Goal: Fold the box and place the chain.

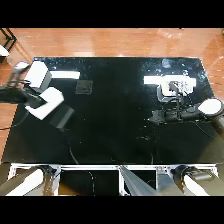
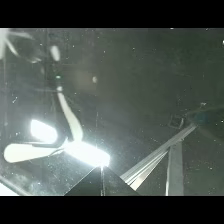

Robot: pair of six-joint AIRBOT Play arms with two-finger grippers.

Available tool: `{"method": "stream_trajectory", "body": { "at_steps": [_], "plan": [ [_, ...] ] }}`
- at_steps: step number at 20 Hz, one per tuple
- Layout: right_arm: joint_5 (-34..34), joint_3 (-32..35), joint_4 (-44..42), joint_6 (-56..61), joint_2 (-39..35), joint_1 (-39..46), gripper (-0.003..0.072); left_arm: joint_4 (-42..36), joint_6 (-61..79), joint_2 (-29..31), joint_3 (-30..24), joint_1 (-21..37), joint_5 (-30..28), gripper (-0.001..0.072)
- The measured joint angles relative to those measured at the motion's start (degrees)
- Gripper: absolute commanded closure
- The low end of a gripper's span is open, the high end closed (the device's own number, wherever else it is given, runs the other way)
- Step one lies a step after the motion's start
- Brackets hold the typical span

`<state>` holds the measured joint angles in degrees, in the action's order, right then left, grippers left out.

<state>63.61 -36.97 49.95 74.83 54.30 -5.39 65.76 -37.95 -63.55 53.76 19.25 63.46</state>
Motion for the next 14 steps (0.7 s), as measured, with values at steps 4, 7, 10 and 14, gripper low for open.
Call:
{"method": "stream_trajectory", "body": {
  "at_steps": [4, 7, 10, 14],
  "plan": [
    [-0.42, 0.00, -0.17, 0.00, 0.00, 0.00, 0.0666, -0.24, -0.22, -1.79, 0.02, 10.47, -6.99, 0.0258],
    [-0.87, 0.00, -1.07, 0.17, 0.00, 0.00, 0.0665, -0.33, 1.18, -5.09, 0.37, 13.33, -12.83, 0.0259],
    [-1.27, 0.00, -1.77, 0.66, 0.00, 0.00, 0.0666, -0.48, 2.23, -9.99, 2.64, 14.49, -16.39, 0.0260],
    [-2.12, 0.00, -2.16, 1.99, 0.00, 0.00, 0.0666, -2.95, 2.86, -16.20, 6.95, 14.53, -17.46, 0.0171]
  ]
}}
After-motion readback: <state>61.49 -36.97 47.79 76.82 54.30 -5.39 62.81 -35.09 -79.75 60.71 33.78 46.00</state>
